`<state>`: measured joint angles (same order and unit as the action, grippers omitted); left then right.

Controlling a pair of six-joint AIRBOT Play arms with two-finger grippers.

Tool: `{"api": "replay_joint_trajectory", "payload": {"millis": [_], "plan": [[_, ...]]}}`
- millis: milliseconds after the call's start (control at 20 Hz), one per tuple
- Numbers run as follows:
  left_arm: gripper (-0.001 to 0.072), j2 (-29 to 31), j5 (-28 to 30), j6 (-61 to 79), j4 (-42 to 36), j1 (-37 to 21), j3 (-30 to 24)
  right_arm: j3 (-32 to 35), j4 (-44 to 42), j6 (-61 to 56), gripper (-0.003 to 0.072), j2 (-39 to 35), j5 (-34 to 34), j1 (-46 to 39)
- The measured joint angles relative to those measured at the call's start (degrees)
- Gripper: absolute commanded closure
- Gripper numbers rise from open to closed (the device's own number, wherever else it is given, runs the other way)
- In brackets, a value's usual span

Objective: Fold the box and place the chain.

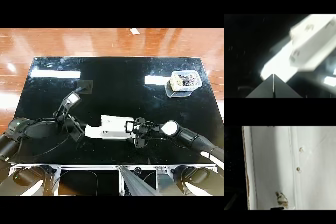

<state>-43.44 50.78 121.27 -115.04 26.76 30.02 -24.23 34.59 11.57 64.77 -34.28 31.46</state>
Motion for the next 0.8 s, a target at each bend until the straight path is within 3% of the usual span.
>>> {"api": "replay_joint_trajectory", "payload": {"millis": [50, 100, 350, 800], "plan": [[0.0532, 0.07, 2.10, 2.25, 0.42, -0.92, -0.02, 0.00, 0.00, 0.00, 0.0188, 0.00, 0.00, 0.00], [0.0069, 0.00, 3.04, 4.00, 1.01, -1.73, -0.02, 0.00, 0.00, 0.00, 0.0188, 0.00, 0.00, 0.00], [0.0069, -2.86, 3.52, 14.29, -0.72, -1.46, -0.02, 0.00, -0.02, 0.00, 0.0188, 0.00, 0.00, 0.00], [0.0071, -11.06, -7.72, 25.38, -1.55, 6.67, -0.02, 0.00, -0.04, -0.02, 0.0188, 0.00, 0.02, 0.00]]}}
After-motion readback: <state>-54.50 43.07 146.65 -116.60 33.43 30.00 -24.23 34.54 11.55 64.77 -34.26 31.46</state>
